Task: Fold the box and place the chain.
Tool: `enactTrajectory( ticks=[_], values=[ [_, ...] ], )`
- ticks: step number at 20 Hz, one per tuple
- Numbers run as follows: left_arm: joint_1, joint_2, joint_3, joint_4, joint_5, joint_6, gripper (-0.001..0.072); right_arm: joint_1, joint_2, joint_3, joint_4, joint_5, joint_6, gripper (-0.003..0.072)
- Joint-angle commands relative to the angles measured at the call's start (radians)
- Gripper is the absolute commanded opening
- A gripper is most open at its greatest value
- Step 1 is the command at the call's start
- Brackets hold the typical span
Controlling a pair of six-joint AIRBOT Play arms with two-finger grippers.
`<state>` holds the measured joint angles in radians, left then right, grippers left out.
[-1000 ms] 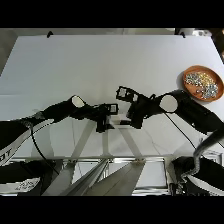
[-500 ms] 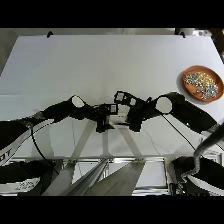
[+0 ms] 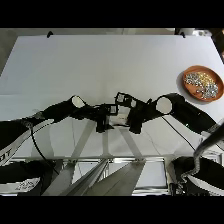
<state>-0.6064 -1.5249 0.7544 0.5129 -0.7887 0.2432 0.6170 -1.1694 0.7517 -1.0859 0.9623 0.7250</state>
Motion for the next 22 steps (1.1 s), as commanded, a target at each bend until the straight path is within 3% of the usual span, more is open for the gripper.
enactTrajectory(
  ticks=[1,6,7,9,13,16,22],
  values=[
    [0.0,0.0,0.0,-0.004,-0.001,-0.004,0.0387,0.001,0.0,-0.024,-0.009,0.044,0.0,0.0221],
    [0.0,0.0,0.0,-0.004,-0.001,-0.004,0.0387,0.001,0.0,-0.024,-0.008,0.04,-0.013,0.0225],
    [0.0,0.0,0.0,-0.004,-0.001,-0.004,0.0387,0.001,0.001,-0.023,-0.007,0.04,-0.013,0.0243],
    [0.0,0.0,0.0,-0.004,-0.001,-0.004,0.0387,0.001,0.011,-0.023,-0.006,0.033,-0.016,0.0348],
    [0.0,0.0,0.0,-0.004,-0.002,-0.004,0.0387,0.0,0.051,-0.023,-0.006,-0.017,-0.016,0.0355],
    [0.0,0.0,0.0,-0.004,-0.001,-0.004,0.0387,-0.002,0.068,-0.023,-0.005,-0.047,-0.015,0.0452],
    [0.0,0.0,0.0,-0.004,-0.001,-0.004,0.0387,-0.002,0.068,-0.023,-0.005,-0.075,-0.016,0.0445]
  ],
)
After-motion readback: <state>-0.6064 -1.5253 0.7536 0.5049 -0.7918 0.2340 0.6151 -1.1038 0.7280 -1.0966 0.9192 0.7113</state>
